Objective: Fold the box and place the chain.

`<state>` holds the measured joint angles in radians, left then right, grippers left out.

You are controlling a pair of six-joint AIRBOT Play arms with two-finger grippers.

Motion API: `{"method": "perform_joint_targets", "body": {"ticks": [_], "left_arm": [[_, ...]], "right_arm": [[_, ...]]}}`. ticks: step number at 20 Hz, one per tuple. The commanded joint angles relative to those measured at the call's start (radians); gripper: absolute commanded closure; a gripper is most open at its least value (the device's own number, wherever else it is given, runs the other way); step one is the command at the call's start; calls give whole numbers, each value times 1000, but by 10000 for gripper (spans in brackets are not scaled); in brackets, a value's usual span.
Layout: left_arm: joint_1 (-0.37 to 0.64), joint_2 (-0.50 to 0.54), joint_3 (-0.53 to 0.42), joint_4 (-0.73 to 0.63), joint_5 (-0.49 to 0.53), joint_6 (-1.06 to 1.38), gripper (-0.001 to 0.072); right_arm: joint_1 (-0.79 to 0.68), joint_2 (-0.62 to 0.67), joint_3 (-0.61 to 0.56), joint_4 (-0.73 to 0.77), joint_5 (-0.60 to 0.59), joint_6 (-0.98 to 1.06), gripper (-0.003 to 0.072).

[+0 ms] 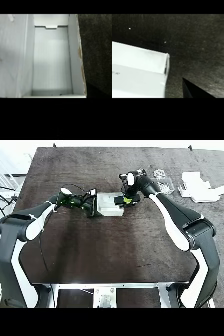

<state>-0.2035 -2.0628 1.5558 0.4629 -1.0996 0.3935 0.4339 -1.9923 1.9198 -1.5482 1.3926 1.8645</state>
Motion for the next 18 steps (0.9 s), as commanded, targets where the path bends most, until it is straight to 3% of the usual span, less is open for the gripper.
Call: {"method": "perform_joint_targets", "body": {"ticks": [1,5,7,11,13,15,16,18], "left_arm": [[0,-1,0,0,1,0,245],[0,-1,0,0,0,0,245],[0,-1,0,0,1,0,245],[0,-1,0,0,1,0,245],[0,-1,0,0,0,0,246],[0,-1,0,0,0,0,246],[0,-1,0,0,0,0,246],[0,-1,0,0,0,0,246]], "right_arm": [[15,-34,42,-13,33,34,260],[39,-48,51,-50,52,68,268],[45,-48,51,-82,72,111,322],[51,-48,51,-87,79,201,322],[56,-48,52,-95,79,220,410],[64,-50,53,-107,55,242,437],[71,-51,53,-110,40,257,500],[79,-61,52,-110,29,264,513]]}}
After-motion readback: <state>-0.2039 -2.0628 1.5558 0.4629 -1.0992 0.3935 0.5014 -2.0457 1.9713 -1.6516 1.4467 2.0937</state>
